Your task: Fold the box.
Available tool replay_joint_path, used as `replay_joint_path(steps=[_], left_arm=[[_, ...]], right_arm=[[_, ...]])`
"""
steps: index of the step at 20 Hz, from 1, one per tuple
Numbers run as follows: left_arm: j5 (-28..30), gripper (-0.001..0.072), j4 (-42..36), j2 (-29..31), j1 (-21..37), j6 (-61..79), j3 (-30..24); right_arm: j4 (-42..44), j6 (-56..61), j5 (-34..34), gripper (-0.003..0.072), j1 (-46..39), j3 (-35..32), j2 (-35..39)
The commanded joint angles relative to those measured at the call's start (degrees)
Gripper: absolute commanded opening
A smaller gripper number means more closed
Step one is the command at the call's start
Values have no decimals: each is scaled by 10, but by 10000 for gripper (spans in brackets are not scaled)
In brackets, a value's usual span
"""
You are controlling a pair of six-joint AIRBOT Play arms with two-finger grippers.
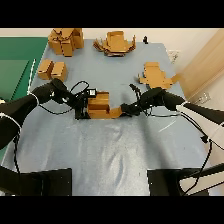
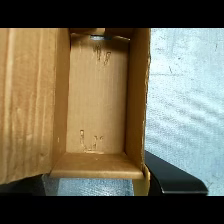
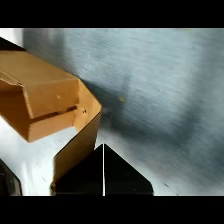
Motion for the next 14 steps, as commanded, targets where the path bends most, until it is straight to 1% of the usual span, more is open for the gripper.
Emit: replay_joint_path(steps=[1,3,4,5,6,8,11,12,13,14], left_arm=[[-2,105,0,0,0,0,0],[-2,105,0,0,0,0,0],[-2,105,0,0,0,0,0],[-3,105,0,0,0,0,0],[-7,105,0,0,0,0,0],[-7,105,0,0,0,0,0],[-7,105,0,0,0,0,0],[-6,105,0,0,0,0,0],[-6,105,0,0,0,0,0],[-6,105,0,0,0,0,0]], right_arm=[[83,-54,6,5,6,9,8],[90,-54,-7,6,5,20,12],[94,-54,-12,28,5,24,12],[100,-54,-18,137,5,25,12],[104,-54,-22,168,6,25,12],[105,-54,-28,169,6,25,12],[111,-54,-18,172,10,26,12],[113,-54,-12,250,16,26,12],[112,-54,-2,296,26,26,12],[108,-53,12,299,38,26,12]])
